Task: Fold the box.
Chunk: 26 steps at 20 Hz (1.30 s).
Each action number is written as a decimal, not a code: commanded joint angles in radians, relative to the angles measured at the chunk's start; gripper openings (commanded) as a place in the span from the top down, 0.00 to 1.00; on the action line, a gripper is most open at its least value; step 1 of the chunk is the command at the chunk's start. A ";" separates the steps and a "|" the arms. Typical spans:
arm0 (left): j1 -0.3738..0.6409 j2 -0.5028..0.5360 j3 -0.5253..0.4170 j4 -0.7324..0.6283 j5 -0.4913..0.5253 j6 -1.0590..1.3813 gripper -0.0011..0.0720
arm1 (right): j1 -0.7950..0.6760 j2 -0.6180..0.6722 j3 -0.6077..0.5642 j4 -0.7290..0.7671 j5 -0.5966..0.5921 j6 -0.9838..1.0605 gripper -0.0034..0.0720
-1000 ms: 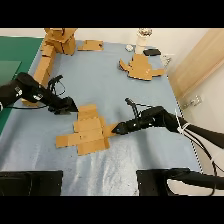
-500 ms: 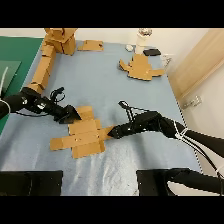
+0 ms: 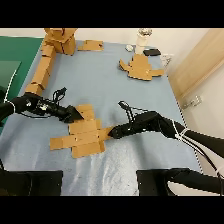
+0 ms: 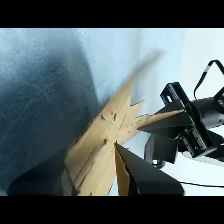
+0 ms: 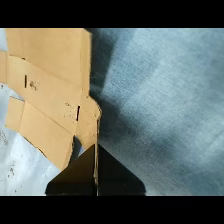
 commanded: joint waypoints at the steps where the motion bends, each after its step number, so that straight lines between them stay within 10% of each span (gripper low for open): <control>1: 0.019 -0.004 0.000 -0.018 -0.019 0.055 0.52 | 0.001 0.001 0.000 -0.008 0.000 0.008 0.95; 3: 0.021 -0.004 0.000 -0.017 -0.026 0.075 0.52 | 0.001 0.000 0.000 -0.009 0.001 0.008 0.95; 5: 0.020 -0.004 0.000 -0.017 -0.027 0.094 0.85 | 0.001 0.000 0.000 -0.009 0.001 0.008 0.95; 10: 0.016 -0.020 0.000 -0.024 -0.108 0.211 0.97 | 0.001 0.000 0.000 -0.009 0.004 0.015 0.93; 13: 0.016 -0.027 0.001 -0.101 -0.134 0.307 0.97 | -0.009 0.000 0.026 -0.033 0.026 0.029 0.39; 21: -0.105 -0.009 0.070 -0.193 -0.024 0.537 0.97 | -0.229 0.000 0.359 -0.412 -0.137 0.397 0.40; 22: -0.129 0.002 0.070 -0.195 0.022 0.559 0.97 | -0.245 0.000 0.393 -0.418 -0.174 0.425 0.53; 23: -0.150 0.017 0.070 -0.195 0.053 0.592 0.97 | -0.250 0.000 0.422 -0.414 -0.219 0.426 0.95; 26: -0.201 0.072 0.070 -0.258 0.080 0.710 0.97 | -0.219 0.011 0.435 -0.404 -0.320 0.426 0.95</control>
